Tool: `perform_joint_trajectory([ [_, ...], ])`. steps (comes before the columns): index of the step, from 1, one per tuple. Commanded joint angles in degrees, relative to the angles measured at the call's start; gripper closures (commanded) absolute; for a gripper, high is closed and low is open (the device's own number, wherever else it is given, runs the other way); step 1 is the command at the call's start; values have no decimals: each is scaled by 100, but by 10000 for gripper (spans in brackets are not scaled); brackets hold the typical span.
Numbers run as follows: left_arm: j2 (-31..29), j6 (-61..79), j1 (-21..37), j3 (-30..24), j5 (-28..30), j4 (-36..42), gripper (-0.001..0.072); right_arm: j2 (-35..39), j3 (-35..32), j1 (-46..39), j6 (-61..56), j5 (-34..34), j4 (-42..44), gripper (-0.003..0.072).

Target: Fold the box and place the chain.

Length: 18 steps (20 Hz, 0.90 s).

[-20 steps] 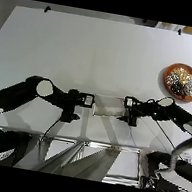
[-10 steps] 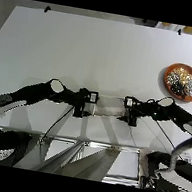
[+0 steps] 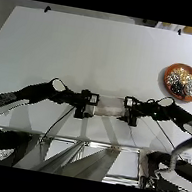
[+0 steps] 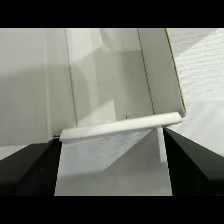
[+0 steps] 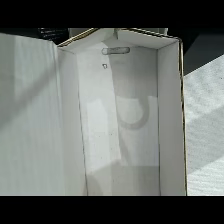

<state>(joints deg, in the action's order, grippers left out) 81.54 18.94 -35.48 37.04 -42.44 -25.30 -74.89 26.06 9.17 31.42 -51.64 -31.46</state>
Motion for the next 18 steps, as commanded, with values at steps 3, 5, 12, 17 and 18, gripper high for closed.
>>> perform_joint_trajectory([
  [3, 17, 144, -96, 4, 90, 404, 3, 2, 2, 0, -2, 0, 0, 251],
  [5, 74, 142, -146, 4, 179, 476, 4, 2, 2, 0, -2, 0, 0, 251],
  [12, 190, -11, -177, 4, 278, 518, 140, 2, 2, 0, -2, 0, 0, 251],
  [17, 190, -7, -175, 4, 278, 514, 503, 2, 0, 0, -2, 0, 0, 251],
  [18, 190, -7, -175, 4, 278, 514, 499, 2, 2, 0, -2, 0, 0, 251],
])
